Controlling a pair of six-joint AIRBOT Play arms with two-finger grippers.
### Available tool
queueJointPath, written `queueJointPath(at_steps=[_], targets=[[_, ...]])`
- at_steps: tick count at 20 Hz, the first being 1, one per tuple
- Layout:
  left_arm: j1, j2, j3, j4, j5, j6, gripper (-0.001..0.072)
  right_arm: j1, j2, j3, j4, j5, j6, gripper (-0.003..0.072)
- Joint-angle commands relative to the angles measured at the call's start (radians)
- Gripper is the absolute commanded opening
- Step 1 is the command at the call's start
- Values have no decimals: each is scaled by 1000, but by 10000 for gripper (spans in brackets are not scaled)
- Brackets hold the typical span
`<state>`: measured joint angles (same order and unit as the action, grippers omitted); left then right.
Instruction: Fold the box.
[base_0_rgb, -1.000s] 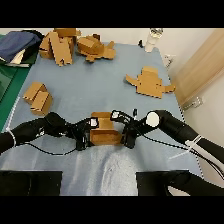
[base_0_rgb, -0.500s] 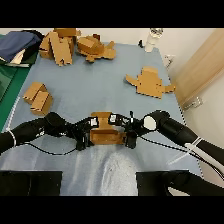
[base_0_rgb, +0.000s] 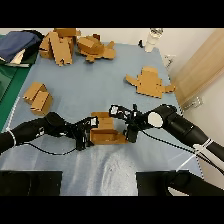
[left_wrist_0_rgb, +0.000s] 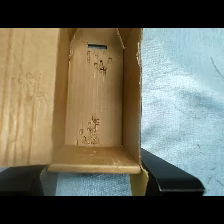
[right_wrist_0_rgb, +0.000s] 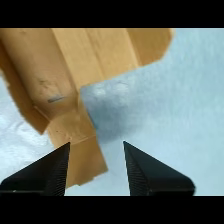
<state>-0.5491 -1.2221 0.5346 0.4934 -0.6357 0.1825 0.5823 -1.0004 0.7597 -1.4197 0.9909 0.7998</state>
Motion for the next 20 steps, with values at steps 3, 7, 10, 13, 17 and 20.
queueJointPath(at_steps=[3,7,10,13,17,20], targets=[[0,0,0,1,0,1,232,12,-6,5,108,58,-76,519],[0,0,0,1,0,1,232,12,-68,-1,196,47,-137,519],[0,0,0,1,0,1,232,12,-128,-3,193,26,-158,519],[0,0,0,1,0,1,232,12,-151,-2,192,-46,-165,426],[0,0,0,1,0,1,232,12,-153,-3,195,-53,-165,242],[0,0,0,1,-1,1,232,12,-153,-3,210,-60,-165,151]])
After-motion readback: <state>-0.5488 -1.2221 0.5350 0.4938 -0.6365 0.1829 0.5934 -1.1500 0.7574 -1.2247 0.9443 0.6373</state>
